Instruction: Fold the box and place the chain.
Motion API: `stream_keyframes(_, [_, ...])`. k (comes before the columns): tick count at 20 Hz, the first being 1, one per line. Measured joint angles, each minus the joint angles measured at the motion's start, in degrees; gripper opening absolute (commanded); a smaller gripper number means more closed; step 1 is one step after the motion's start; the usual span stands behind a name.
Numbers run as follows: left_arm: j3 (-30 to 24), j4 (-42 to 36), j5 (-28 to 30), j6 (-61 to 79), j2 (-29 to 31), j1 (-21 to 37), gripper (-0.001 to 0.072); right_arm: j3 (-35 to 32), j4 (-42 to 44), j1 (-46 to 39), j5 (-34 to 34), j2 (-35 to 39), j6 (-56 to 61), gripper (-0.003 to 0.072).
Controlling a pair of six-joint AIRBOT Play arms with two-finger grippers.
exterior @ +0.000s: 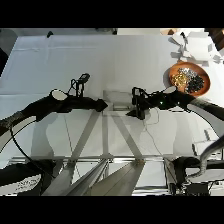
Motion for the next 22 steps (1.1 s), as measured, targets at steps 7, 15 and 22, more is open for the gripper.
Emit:
stream_keyframes(7, [0.0,1.11,2.97,0.0,2.01,-2.08,0.0633,0.0,-0.09,0.0,0.13,0.0,-0.02,0.0404])
stream_keyframes(15, [5.4,21.92,0.48,-22.82,3.54,-3.82,0.063,0.0,-0.07,0.0,0.11,0.0,-0.02,0.0404])
stream_keyframes(22, [12.72,40.68,-5.97,-41.27,1.51,-8.22,0.063,0.0,-0.07,0.0,0.09,0.0,-0.02,0.0404])
